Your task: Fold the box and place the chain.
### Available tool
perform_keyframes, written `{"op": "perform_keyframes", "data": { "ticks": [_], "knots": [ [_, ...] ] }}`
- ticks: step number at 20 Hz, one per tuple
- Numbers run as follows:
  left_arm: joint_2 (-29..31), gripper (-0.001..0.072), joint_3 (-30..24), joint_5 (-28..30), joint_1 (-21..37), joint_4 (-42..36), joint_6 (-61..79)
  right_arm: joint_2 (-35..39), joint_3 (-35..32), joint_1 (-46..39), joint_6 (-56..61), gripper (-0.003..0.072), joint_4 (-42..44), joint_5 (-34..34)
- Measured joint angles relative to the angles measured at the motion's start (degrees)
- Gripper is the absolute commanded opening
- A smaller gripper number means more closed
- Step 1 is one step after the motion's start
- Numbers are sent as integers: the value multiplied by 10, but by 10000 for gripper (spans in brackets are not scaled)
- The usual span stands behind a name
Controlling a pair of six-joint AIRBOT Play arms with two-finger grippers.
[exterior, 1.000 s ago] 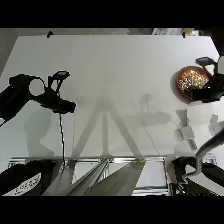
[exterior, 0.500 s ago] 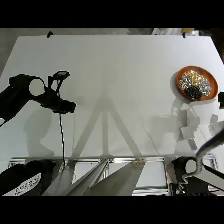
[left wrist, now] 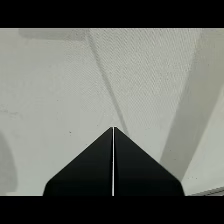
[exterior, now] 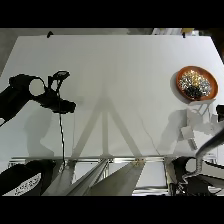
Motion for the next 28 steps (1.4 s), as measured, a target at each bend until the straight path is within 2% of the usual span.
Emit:
{"op": "perform_keyframes", "data": {
  "ticks": [4,7,9,14,20,28],
  "knots": [
    [0,9,0,0,0,0,0,-17,-2,-2,-1,389,-35,-19],
    [0,9,0,0,0,0,0,-39,-2,-2,10,278,-52,-20],
    [0,9,0,0,0,0,0,-58,-3,-2,18,16,-61,-7],
    [0,9,0,0,0,0,0,-66,-3,12,26,16,-39,57],
    [0,9,0,0,0,0,0,49,-19,99,4,16,70,65],
    [0,9,0,0,0,0,0,256,-195,250,-17,16,299,-21]
  ]
}}
